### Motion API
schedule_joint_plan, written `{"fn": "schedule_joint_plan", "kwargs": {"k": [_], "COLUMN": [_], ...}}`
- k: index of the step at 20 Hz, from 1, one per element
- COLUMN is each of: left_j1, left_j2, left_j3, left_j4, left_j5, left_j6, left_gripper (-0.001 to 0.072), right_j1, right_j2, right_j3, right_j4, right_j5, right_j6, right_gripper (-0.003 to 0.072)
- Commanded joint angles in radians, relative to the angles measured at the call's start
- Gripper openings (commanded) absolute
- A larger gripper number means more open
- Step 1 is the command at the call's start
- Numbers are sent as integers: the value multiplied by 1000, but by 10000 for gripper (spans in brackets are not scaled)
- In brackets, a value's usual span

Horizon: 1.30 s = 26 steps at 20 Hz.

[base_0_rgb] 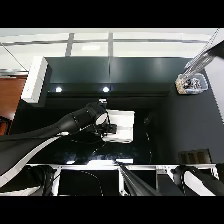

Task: Fold the box and place the chain.

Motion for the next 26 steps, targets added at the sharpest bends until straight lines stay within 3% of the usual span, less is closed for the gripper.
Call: {"fn": "schedule_joint_plan", "kwargs": {"k": [1, 5, 7, 9, 14, 18, 26], "left_j1": [0, 0, 0, 0, 0, 0, 0], "left_j2": [0, 0, 0, 0, 0, 0, 0], "left_j3": [0, 0, 0, 0, 0, 0, 0], "left_j4": [0, 0, 1, 0, 0, 1, 1], "left_j5": [2, 2, 2, 2, 2, 2, 5], "left_j6": [0, 0, 0, 0, 0, 0, 0], "left_gripper": [24, 24, 25, 24, 24, 24, 24], "right_j1": [117, 241, 318, 402, 611, 689, 731], "right_j2": [135, 176, 176, 176, 174, 138, -22], "right_j3": [-183, -306, -370, -421, -513, -612, -697], "right_j4": [59, 143, 209, 258, 261, 255, 248], "right_j5": [94, 246, 253, 197, -125, -305, -355], "right_j6": [-63, -117, -117, -119, -80, -56, -28], "right_gripper": [3, 4, 4, 3, 4, 4, 5]}}
